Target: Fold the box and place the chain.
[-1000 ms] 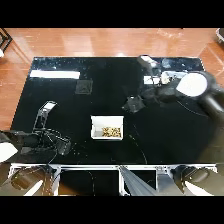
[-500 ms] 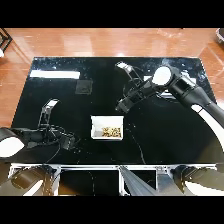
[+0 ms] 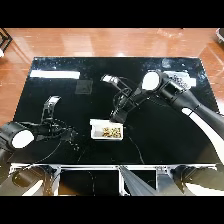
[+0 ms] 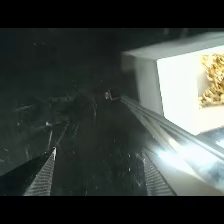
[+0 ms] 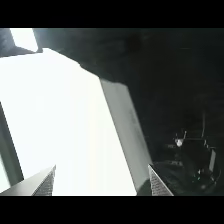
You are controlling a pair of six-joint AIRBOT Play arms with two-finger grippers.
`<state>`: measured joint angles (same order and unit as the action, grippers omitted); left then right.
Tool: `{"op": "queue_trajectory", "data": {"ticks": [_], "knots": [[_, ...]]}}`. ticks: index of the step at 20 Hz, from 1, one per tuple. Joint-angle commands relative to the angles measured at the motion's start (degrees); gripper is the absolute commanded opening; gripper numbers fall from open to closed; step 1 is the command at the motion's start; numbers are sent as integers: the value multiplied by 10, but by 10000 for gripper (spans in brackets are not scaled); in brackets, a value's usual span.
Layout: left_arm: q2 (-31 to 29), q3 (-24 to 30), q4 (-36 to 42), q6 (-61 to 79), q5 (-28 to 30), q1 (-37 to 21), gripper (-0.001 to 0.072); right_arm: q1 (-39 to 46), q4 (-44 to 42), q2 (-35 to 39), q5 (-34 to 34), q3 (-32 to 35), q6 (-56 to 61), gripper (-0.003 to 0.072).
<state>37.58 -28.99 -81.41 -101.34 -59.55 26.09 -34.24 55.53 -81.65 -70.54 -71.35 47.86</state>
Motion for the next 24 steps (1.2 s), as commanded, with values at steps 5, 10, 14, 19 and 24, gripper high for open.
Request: {"op": "queue_trajectory", "data": {"ticks": [5, 10, 14, 19, 24], "knots": [[5, 0, -5, -9, 17, -6, 642, -18, -6, 0, -25, 0, -52, 708], [5, 0, -4, -10, 26, -6, 642, -34, 59, -1, -30, 0, -68, 707], [5, 0, -4, -10, 30, -6, 642, -40, 62, -1, -12, 1, -68, 707], [5, 0, -3, -12, 36, -6, 642, -49, 68, -1, -28, 2, -68, 707], [5, 0, -4, -24, 37, -6, 642, -49, 82, -2, -20, 15, -67, 707]]}}
